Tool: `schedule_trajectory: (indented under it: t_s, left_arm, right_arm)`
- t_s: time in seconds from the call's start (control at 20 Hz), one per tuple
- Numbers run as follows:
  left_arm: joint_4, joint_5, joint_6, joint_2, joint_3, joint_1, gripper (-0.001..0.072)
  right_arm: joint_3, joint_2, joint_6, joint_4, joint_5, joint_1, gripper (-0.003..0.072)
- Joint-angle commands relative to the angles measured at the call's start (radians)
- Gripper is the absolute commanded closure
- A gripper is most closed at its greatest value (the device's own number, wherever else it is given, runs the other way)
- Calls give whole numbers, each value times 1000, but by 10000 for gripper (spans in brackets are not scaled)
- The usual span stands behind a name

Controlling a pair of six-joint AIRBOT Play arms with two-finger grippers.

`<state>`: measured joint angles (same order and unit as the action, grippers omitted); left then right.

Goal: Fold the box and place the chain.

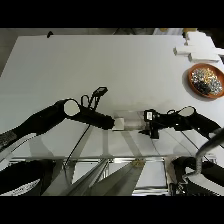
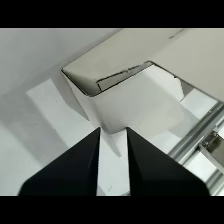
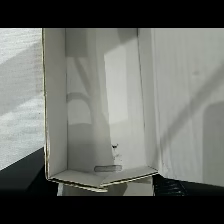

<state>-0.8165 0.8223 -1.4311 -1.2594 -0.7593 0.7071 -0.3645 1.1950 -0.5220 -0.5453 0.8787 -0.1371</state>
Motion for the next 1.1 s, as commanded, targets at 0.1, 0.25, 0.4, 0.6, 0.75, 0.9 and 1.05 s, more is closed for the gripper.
schedule_trajectory:
  t_s: [0.1,0.25,0.4,0.6,0.75,0.9,1.05]
  left_arm:
    - [-114,6,-153,-50,-80,48,434]
    - [-189,28,-255,-86,-126,74,434]
    - [-231,39,-335,-104,-152,98,436]
    - [-289,58,-437,-120,-174,121,439]
    - [-339,106,-506,-149,-225,144,440]
    - [-371,169,-628,-191,-278,169,472]
    - [-391,179,-728,-217,-327,191,564]
  right_arm:
    - [-1,0,0,0,0,-1,273]
    - [-1,0,0,0,0,-1,273]
    - [-1,0,0,0,0,-1,273]
    - [-1,0,0,0,0,-1,273]
    - [0,0,0,0,0,-1,273]
    - [-1,0,0,0,0,-1,273]
    - [-1,0,0,0,0,-1,273]
